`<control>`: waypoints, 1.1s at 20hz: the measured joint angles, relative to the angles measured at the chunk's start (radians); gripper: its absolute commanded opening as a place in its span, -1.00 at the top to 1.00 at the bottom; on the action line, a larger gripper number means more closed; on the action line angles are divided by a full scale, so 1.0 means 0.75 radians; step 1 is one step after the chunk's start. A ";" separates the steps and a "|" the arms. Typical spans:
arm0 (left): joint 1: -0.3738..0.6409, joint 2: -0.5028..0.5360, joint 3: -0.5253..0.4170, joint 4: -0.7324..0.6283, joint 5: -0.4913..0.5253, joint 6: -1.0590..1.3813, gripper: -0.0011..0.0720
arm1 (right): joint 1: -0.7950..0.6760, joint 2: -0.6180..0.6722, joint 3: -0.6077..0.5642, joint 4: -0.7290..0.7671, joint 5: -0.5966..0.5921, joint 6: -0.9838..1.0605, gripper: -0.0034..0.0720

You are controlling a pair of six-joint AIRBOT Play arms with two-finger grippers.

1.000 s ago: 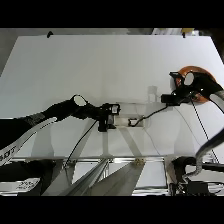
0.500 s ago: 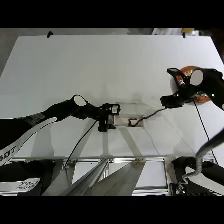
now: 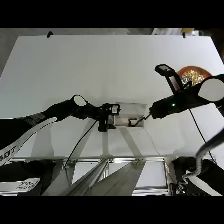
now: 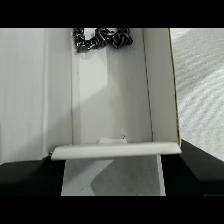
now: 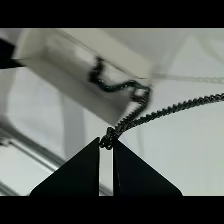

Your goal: Fold the box and place the chain.

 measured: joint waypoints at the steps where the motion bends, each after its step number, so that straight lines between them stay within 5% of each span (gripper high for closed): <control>1: 0.000 0.000 0.000 0.000 -0.001 0.000 0.40 | 0.034 0.016 0.000 0.030 -0.025 0.000 0.87; 12: 0.000 0.000 0.000 0.000 -0.004 0.000 0.40 | 0.299 0.051 0.000 0.192 -0.409 0.003 0.87; 18: 0.000 0.000 0.000 0.000 -0.004 0.000 0.40 | 0.320 -0.023 -0.035 0.162 -0.477 0.011 0.86; 19: 0.000 0.000 0.000 0.000 -0.004 0.000 0.40 | 0.321 -0.046 -0.049 0.158 -0.478 0.011 0.82; 22: 0.000 0.000 0.000 0.001 -0.004 0.001 0.40 | 0.323 -0.126 -0.082 0.151 -0.485 0.012 0.26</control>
